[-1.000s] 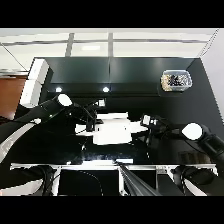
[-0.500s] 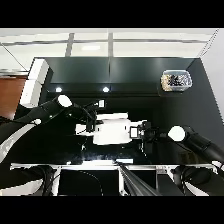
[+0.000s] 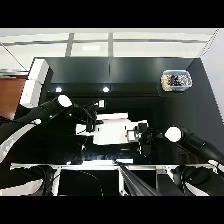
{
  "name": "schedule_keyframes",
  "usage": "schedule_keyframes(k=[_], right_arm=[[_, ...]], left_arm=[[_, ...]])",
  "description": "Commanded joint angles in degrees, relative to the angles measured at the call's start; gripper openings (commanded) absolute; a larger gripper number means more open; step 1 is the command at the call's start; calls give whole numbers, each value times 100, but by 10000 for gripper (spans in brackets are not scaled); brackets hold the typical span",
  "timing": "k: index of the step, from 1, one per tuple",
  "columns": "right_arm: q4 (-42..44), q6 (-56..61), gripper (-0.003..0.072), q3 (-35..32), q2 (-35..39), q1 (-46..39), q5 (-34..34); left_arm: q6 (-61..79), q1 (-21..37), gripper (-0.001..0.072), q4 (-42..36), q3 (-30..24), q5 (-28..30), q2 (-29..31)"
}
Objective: Fold the box and place the chain.
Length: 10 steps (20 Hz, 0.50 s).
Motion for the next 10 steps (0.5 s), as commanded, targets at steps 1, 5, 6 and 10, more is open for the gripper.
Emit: schedule_keyframes(k=[1,5,6,10], right_arm=[[166,-249,615,4,-127,164,-17],[310,-299,615,87,-195,236,-293],[308,-299,614,131,-195,236,-304],[313,-297,615,225,-195,236,-382]], left_arm=[[0,-4,29,0,0,4,-2],[0,-4,29,0,0,4,-2],[0,-4,29,0,0,4,-2],[0,-4,29,0,0,2,-2]])
